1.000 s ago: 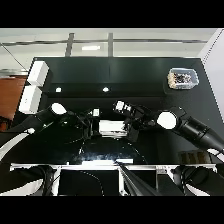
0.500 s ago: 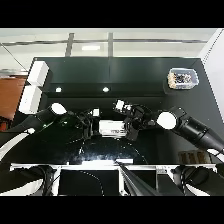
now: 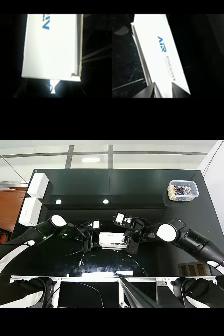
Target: Fold the box and place the chain.
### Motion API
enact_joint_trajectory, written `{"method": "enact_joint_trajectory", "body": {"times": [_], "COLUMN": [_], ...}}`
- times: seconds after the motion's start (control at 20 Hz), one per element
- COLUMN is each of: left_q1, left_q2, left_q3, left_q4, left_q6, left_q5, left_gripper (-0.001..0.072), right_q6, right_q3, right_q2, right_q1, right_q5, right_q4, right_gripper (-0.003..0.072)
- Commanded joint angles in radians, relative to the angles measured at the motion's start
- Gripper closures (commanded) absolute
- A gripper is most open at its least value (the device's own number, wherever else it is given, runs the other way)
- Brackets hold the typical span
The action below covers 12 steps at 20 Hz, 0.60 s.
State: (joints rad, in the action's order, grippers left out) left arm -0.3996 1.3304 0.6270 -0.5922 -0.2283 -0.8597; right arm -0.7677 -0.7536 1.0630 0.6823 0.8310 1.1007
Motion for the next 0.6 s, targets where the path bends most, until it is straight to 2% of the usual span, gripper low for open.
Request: {"method": "enact_joint_trajectory", "body": {"times": [0.0, 0.55], "left_q1": [0.000, 0.000], "left_q2": [0.000, 0.000], "left_q3": [0.000, 0.000], "left_q4": [0.000, 0.000], "left_q6": [0.000, 0.000], "left_q5": [0.000, 0.000], "left_gripper": [0.0251, 0.0251], "right_q6": [0.000, 0.000], "right_q3": [0.000, 0.001], "right_q2": [0.002, 0.031], "right_q1": [0.002, 0.001], "right_q5": [0.003, 0.018], "right_q4": [0.000, -0.001], "right_gripper": [0.0439, 0.0439]}}
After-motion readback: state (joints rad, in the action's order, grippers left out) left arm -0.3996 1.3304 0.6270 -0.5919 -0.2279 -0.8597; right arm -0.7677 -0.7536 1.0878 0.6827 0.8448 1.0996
